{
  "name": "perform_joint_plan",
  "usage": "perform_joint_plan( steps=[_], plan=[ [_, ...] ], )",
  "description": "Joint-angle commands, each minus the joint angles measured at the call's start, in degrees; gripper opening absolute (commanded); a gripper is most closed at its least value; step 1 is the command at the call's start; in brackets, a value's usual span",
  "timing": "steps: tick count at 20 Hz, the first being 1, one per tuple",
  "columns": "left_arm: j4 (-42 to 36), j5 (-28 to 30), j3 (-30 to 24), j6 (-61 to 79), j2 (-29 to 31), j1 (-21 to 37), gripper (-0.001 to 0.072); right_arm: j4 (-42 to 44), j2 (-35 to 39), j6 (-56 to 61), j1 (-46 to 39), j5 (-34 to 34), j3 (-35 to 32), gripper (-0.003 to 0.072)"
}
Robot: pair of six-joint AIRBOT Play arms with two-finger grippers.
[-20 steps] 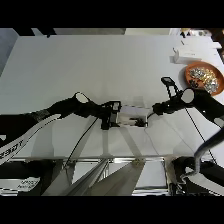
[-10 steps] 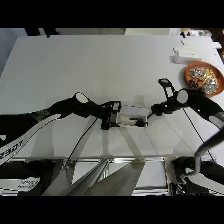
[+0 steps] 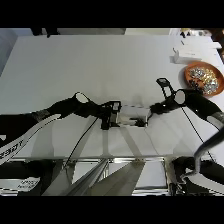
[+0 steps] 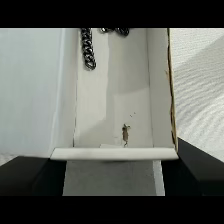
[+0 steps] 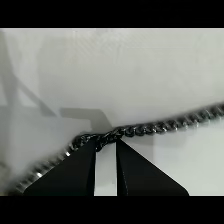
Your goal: Fold the box and place the chain.
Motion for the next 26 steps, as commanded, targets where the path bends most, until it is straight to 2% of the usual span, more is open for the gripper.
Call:
perform_joint_plan(
  steps=[1, 8, 13, 17, 22, 26],
  plan=[
    [0.0, -0.02, 0.02, 0.0, 0.02, 0.02, 0.0363, -2.69, 3.8, -0.09, -0.04, 4.11, 0.11, 0.0016],
    [0.02, 0.0, 0.02, 0.02, 0.02, 0.02, 0.0363, -1.31, 19.82, -0.15, -0.04, 15.89, 0.11, 0.0016],
    [0.0, 0.0, 0.02, 0.02, 0.02, 0.02, 0.0363, 10.19, 31.1, -6.25, -0.04, 23.78, 0.11, 0.0016],
    [0.0, 0.0, 0.02, 0.0, 0.02, 0.02, 0.0363, 22.12, 35.52, -10.19, -0.04, 24.52, 0.11, 0.0016],
    [0.0, -0.02, 0.02, 0.02, 0.02, 0.02, 0.0363, 28.98, 35.71, -13.16, -0.04, 24.3, 0.11, 0.0016],
    [0.0, 0.0, 0.02, 0.02, 0.02, 0.02, 0.0363, 34.84, 35.71, -16.94, -0.04, 21.09, 0.11, 0.0016]
  ],
)
